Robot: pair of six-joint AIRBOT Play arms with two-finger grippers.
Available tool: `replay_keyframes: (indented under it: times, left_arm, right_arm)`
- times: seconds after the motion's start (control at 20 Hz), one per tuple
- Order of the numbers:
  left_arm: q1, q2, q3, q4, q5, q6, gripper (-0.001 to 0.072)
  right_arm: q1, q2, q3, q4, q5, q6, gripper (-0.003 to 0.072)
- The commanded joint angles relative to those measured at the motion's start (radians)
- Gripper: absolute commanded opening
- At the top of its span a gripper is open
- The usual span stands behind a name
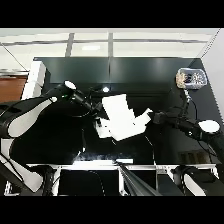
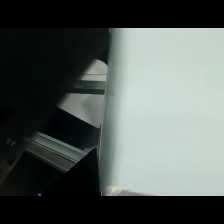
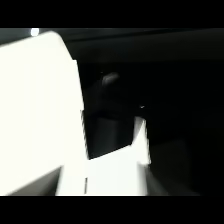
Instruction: Fold the box and place the chain.
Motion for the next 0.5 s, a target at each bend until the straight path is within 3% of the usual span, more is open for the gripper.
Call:
replay_keyframes:
  times: [0.0, 0.25, 0.35, 0.45]
  left_arm:
    - [0.0, 0.001, 0.003, 0.018, -0.021, 0.035, 0.0025]
    - [-0.024, 0.108, 0.002, 0.049, 0.011, 0.223, 0.0022]
    - [-0.069, 0.208, -0.007, 0.137, 0.126, 0.317, 0.0022]
    - [-0.107, 0.296, -0.031, 0.149, 0.248, 0.421, 0.0022]
  right_arm:
    - [-0.063, 0.0, 0.06, -0.135, 0.088, 0.003, 0.072]
    - [-0.15, 0.0, 0.309, -0.524, 0.371, -0.037, 0.072]
    - [-0.149, 0.0, 0.364, -0.561, 0.476, -0.122, 0.072]
    - [-0.121, 0.0, 0.366, -0.547, 0.5, -0.166, 0.072]
